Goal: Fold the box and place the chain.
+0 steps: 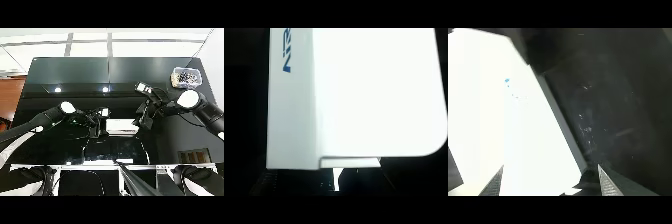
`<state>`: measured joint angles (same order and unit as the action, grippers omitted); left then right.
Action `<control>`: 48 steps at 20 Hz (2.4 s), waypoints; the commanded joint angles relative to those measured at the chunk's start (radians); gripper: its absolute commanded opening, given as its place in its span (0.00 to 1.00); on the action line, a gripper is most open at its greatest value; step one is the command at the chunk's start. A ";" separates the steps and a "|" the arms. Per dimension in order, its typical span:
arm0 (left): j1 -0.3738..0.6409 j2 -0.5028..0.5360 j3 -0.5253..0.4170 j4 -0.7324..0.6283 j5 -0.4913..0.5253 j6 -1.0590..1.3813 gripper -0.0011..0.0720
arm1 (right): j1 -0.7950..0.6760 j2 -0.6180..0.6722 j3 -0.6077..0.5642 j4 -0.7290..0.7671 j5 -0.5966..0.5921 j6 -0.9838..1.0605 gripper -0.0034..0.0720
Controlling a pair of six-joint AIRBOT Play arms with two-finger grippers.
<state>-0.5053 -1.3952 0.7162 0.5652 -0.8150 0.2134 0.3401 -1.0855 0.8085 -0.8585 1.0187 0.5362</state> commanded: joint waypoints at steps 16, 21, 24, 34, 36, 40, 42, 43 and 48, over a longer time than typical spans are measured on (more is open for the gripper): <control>0.000 0.000 0.000 0.000 -0.008 0.000 0.68 | 0.082 -0.012 -0.076 0.026 -0.094 -0.224 0.71; 0.000 0.000 0.000 0.000 -0.008 0.000 0.68 | 0.082 -0.012 -0.076 0.054 -0.059 -0.214 0.69; 0.000 0.000 0.000 0.000 -0.008 0.000 0.68 | 0.082 -0.012 -0.076 0.055 -0.057 -0.209 0.69; 0.000 0.000 0.000 0.000 -0.008 0.000 0.68 | 0.082 -0.012 -0.037 -0.035 -0.058 -0.210 0.66; 0.000 0.000 0.000 0.000 -0.008 0.000 0.68 | 0.082 -0.012 -0.037 -0.033 -0.058 -0.207 0.34; 0.000 0.000 0.000 0.000 -0.008 0.000 0.68 | 0.082 -0.012 -0.037 -0.033 -0.058 -0.207 0.34; 0.000 0.000 0.000 0.000 -0.008 0.000 0.68 | 0.082 -0.012 -0.037 -0.033 -0.053 -0.206 0.34; 0.000 0.000 0.000 0.000 -0.008 0.000 0.68 | 0.082 -0.012 -0.038 -0.033 -0.051 -0.204 0.34; 0.000 0.000 0.000 0.000 -0.008 0.000 0.68 | 0.082 -0.013 -0.045 -0.033 -0.029 -0.196 0.34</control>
<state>-0.5053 -1.3956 0.7162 0.5648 -0.8227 0.2138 0.4213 -1.0981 0.7666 -0.8898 0.9707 0.3363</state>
